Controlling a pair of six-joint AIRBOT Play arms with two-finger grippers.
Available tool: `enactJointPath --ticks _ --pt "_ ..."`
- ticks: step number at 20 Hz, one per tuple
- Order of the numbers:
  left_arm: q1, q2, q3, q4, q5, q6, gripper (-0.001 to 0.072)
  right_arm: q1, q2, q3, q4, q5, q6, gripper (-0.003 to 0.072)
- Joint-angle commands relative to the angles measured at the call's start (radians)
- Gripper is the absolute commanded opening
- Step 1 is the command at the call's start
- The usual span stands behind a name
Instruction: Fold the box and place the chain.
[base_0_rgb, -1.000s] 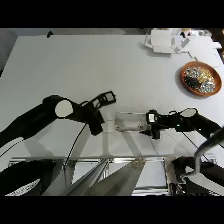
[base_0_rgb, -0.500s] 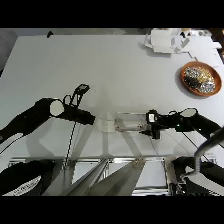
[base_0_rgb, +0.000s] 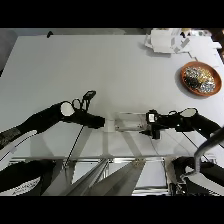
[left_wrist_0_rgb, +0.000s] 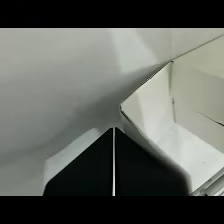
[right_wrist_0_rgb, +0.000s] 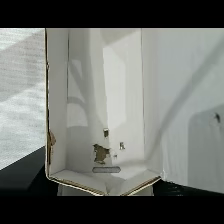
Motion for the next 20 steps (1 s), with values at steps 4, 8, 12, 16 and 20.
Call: enactJointPath --ticks 4,8,12,16,20 --pt "-0.054 -0.014 0.000 -0.099 0.028 0.033 0.0005 0.000 0.000 0.000 0.000 0.000 0.000 0.0397" --pt "-0.104 0.006 0.000 -0.128 0.075 0.066 0.0013 0.000 0.000 0.000 0.000 0.000 0.000 0.0397" --pt "-0.128 0.050 0.001 -0.129 0.106 0.068 0.0163 0.000 0.000 0.000 0.000 0.000 0.000 0.0397" --pt "-0.128 0.091 0.001 -0.124 0.109 0.090 0.0253 0.000 0.000 0.000 0.000 0.000 0.000 0.0397" --pt "-0.129 0.097 0.001 -0.124 0.109 0.090 0.0252 0.000 0.000 0.000 0.000 0.000 0.000 0.0397"
